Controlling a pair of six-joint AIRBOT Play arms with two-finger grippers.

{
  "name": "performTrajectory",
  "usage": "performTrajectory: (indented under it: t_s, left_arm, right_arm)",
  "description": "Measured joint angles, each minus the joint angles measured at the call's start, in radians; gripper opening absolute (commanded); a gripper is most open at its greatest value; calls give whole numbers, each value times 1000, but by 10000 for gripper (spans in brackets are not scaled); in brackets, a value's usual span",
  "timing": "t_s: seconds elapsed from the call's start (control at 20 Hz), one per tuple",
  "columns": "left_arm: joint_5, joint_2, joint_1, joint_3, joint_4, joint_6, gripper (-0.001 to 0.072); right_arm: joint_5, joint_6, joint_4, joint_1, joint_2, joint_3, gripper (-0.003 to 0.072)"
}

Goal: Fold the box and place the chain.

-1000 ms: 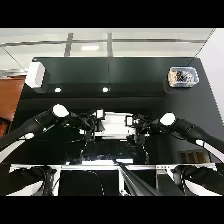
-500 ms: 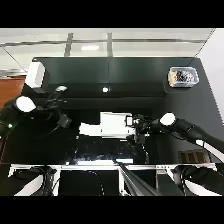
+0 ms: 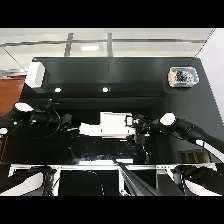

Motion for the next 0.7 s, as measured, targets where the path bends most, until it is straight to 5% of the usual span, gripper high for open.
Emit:
performTrajectory:
  t_s: [0.45,0.5,0.6,0.7]
  left_arm:
    - [55,-91,-193,3,-133,72,29]
    - [48,-92,-200,10,-150,88,91]
    - [22,-95,-208,30,-170,115,587]
    - [-16,-97,-212,55,-186,131,658]
  right_arm:
    - [0,0,0,0,0,0,126]
    - [0,0,0,0,0,0,126]
    - [0,0,0,0,0,0,126]
    - [0,0,0,0,0,0,126]
